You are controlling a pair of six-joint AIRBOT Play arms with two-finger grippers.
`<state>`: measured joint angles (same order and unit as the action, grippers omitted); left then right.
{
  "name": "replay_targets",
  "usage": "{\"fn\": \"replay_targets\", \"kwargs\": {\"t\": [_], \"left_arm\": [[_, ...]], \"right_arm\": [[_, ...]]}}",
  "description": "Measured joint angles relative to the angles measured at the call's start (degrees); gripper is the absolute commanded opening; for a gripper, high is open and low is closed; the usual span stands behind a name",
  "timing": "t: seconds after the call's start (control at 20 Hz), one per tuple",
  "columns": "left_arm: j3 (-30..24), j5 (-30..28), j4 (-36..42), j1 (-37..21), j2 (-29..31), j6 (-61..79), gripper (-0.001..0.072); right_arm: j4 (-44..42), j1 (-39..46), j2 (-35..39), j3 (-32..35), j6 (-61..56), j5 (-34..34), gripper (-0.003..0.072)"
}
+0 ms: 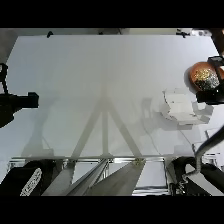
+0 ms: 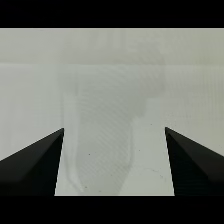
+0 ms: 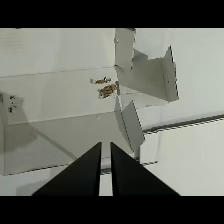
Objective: Fold the box and place the chain.
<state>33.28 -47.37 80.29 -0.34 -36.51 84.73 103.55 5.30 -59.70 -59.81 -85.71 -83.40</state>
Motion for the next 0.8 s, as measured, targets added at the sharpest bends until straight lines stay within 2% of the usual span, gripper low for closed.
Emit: {"fn": "replay_targets", "kwargs": {"t": [0.1, 0.25, 0.3, 0.35, 0.55, 0.8], "left_arm": [[0.00, 0.00, 0.00, 0.00, 0.00, 0.00, 0.0700], [0.00, 0.00, 0.00, 0.00, 0.00, 0.00, 0.0700], [0.00, 0.00, 0.00, 0.00, 0.00, 0.00, 0.0700], [0.00, 0.00, 0.00, 0.00, 0.00, 0.00, 0.0700], [0.00, 0.00, 0.00, 0.00, 0.00, 0.00, 0.0700], [0.00, 0.00, 0.00, 0.00, 0.00, 0.00, 0.0700]], "right_arm": [[0.13, 0.00, -0.59, 0.00, -0.98, 0.59, 0.0354], [2.19, 0.00, -1.01, 0.00, -1.75, 1.97, 0.0373], [3.72, 0.02, -1.16, 0.00, -1.92, 2.75, 0.0448], [5.60, 0.17, -1.46, 0.00, -1.97, 3.50, 0.0489], [10.54, 2.86, -5.16, 0.00, -1.90, 5.22, 0.0490], [12.52, 6.36, -13.55, 0.00, -1.29, 6.36, 0.0490]]}}
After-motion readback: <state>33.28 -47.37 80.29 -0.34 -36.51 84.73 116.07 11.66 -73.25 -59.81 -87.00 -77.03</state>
